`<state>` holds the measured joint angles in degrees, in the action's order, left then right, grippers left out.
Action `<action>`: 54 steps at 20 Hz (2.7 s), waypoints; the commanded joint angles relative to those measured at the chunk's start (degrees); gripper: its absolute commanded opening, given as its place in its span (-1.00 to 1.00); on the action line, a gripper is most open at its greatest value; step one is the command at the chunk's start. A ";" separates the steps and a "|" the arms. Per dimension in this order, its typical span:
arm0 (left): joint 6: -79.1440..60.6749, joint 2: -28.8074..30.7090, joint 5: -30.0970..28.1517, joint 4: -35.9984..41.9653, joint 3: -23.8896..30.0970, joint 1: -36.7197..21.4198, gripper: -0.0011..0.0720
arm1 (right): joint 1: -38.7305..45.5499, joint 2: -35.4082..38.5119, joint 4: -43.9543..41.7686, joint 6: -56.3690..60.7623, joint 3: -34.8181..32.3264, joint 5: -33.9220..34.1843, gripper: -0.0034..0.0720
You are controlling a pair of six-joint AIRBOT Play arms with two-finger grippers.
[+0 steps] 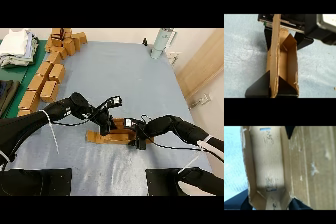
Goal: Fold the box.
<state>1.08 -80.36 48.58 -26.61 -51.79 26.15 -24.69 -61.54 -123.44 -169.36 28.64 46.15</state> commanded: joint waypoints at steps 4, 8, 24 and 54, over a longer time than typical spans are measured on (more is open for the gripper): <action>0.00 0.00 -0.02 0.00 -0.04 -0.07 -0.94 | -0.04 -0.04 0.04 0.00 -0.04 0.07 0.50; -0.02 -0.02 -0.02 0.02 -0.04 -0.04 -0.94 | -0.04 -0.04 0.04 0.00 -0.04 0.07 0.50; 7.72 3.61 2.25 -4.83 -0.13 -3.91 0.89 | -0.04 -0.04 0.04 0.00 -0.02 0.04 0.50; 65.02 -10.69 0.98 -2.01 -6.97 -2.56 -0.94 | -0.04 -0.04 0.07 0.00 -0.02 0.00 0.50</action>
<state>63.46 -89.60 50.26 -24.10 -58.52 23.53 -24.71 -61.56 -123.37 -169.36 28.62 46.17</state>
